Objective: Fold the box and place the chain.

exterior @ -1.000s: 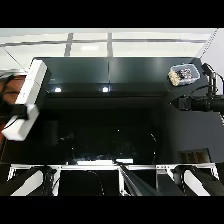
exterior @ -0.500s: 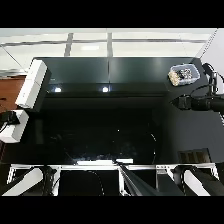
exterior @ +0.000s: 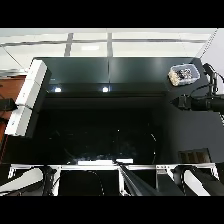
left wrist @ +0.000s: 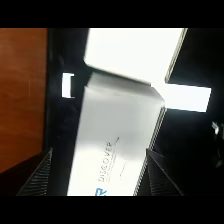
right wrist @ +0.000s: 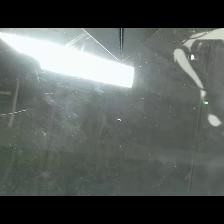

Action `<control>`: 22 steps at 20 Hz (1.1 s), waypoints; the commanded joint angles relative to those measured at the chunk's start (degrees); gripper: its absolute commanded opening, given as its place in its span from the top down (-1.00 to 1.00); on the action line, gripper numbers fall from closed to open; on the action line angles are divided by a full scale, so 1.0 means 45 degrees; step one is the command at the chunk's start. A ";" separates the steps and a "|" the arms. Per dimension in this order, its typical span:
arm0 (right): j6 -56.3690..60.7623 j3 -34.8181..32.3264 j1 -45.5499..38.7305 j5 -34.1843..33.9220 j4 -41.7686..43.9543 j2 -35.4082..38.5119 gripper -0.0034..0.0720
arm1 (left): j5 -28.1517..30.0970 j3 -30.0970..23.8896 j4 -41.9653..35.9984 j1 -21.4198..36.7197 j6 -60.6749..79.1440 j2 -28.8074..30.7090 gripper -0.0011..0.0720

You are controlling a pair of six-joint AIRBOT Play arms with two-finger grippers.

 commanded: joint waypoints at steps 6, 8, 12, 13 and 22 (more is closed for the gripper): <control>-0.0219 0.0000 0.0000 -0.0141 0.0146 0.0005 0.86 | -0.3186 0.4896 -0.4969 -0.2006 -0.3551 0.0486 0.90; -0.1258 -0.0044 0.0355 -0.0651 -0.0262 0.0073 0.87 | -0.1282 0.3308 -0.5503 -0.3526 -0.3371 0.2186 0.90; -0.0918 -0.1695 0.1093 -0.5081 -0.1001 0.0350 0.87 | 0.3429 -0.2681 -0.4333 -0.7223 -0.2618 0.6436 0.89; -0.0923 -0.2157 0.1098 -0.5931 -0.1049 0.0350 0.87 | 0.4017 -0.4007 -0.4002 -0.7650 -0.2846 0.7179 0.90; -0.0928 -0.2497 0.1064 -0.6169 -0.1598 0.0350 0.86 | 0.4357 -0.6630 -0.3905 -0.7718 -0.3424 0.9418 0.89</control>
